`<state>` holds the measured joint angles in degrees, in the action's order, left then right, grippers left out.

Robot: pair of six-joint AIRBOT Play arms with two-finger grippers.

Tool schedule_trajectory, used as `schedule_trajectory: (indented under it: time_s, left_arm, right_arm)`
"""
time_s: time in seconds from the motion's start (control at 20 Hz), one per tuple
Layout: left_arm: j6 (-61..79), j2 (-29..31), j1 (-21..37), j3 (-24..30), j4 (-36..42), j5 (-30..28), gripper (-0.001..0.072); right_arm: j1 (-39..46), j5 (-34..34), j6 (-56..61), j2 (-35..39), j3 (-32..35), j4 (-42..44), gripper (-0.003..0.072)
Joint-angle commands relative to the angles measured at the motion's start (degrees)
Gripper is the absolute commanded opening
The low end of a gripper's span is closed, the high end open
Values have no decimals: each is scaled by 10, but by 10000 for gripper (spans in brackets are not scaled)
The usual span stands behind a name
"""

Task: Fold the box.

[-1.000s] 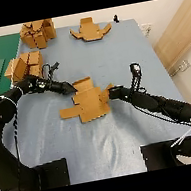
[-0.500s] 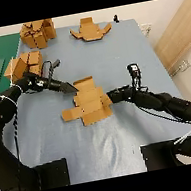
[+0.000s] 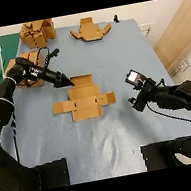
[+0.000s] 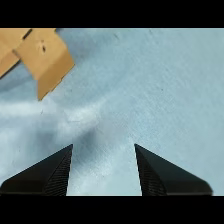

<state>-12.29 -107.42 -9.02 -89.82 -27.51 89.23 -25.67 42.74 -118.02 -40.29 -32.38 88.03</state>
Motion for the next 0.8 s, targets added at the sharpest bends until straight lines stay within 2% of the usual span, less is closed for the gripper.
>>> schedule_trajectory:
  time_s: [0.0, 0.25, 0.4, 0.55, 0.75]
  left_arm:
    - [76, 44, -18, 22, -12, -61, 8]
    - [166, 136, -45, 173, -8, -189, 8]
    - [202, 175, -50, 250, -10, -234, 8]
    - [221, 199, -54, 291, -3, -240, 8]
    - [224, 227, -58, 296, -3, -229, 9]
  right_arm:
    - [-29, 41, -50, 12, -6, -16, 584]
    - [-61, 43, -51, 6, -6, -13, 584]
    - [-98, 44, -61, -11, -6, -4, 584]
    - [-144, 43, -64, -50, -6, 9, 582]
    - [-212, 11, -76, -124, -6, 11, 583]
